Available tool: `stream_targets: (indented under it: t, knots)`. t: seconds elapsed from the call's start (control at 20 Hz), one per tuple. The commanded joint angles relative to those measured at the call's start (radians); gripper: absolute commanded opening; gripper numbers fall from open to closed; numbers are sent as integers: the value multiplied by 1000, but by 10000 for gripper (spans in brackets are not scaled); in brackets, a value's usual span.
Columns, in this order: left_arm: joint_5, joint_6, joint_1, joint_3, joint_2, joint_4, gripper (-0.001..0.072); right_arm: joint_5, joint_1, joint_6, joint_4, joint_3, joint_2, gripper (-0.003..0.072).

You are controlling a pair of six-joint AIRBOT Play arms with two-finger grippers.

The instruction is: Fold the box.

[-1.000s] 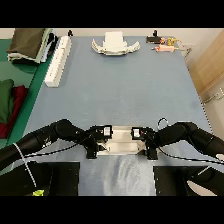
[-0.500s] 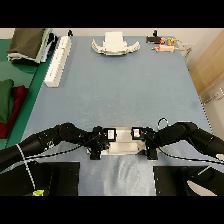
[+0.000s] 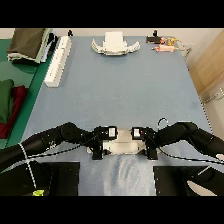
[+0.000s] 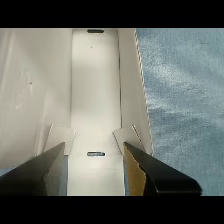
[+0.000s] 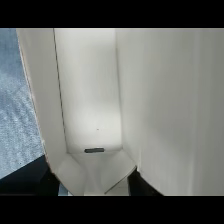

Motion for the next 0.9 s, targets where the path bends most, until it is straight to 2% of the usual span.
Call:
stream_targets:
  t: [0.0,0.15,0.2,0.25,0.3,0.35,0.5,0.6,0.85]
  knots:
    - [6,0,0,0,-1,-7,607,0,1,-2,0,0,0,434]
    - [-3,-1,0,0,-1,-7,607,0,1,-2,0,0,0,435]
    - [-6,-1,0,0,-1,-6,574,0,1,-2,0,0,0,435]
    - [-12,-2,0,0,-1,-6,428,0,1,-2,0,0,0,435]
    - [-11,-6,0,0,-1,3,183,0,1,-2,0,0,0,435]
    - [-8,-45,0,0,-1,16,42,0,1,-2,0,0,0,435]
    - [-27,-344,2,11,9,176,16,0,1,-2,0,0,0,434]
    - [-89,-554,2,31,46,319,16,0,1,-2,0,0,0,434]
    - [-257,-1024,2,95,241,586,16,0,1,-2,0,0,0,434]
